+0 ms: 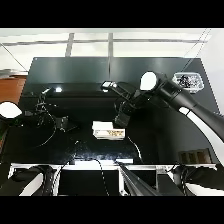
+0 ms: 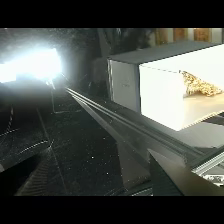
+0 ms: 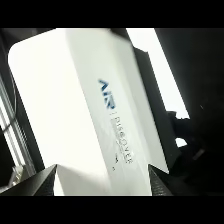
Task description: Fold the box and place the chain.
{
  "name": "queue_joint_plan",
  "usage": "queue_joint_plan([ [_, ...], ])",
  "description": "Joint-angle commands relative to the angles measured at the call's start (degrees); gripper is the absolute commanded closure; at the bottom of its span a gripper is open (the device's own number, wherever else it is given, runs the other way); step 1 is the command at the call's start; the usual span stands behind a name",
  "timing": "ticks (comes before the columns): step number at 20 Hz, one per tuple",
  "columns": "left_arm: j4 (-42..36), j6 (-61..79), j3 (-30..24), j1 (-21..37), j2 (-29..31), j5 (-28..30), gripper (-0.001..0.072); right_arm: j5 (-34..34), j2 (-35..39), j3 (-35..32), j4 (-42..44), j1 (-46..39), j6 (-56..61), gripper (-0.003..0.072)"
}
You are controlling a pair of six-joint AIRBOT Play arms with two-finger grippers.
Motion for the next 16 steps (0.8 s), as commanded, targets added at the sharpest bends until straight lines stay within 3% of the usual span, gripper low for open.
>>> queue_joint_plan([
  [1,-0.3,0.4,0.0,-0.2,0.0,-0.4,0.0,1.2,0.0,0.0,-4.8,3.5,-0.1,-0.0019],
  [8,-0.3,0.3,0.0,-0.2,0.0,-0.4,0.0,0.9,0.0,0.0,-8.7,6.1,0.1,-0.0019],
  [12,-0.3,0.3,0.0,-0.2,0.0,-0.4,0.0,2.2,0.2,0.5,-6.4,6.1,0.5,-0.0019],
  [16,-0.3,0.3,0.0,-0.2,0.0,-0.4,0.0,5.5,1.9,6.2,-6.4,5.8,4.2,-0.0019],
])
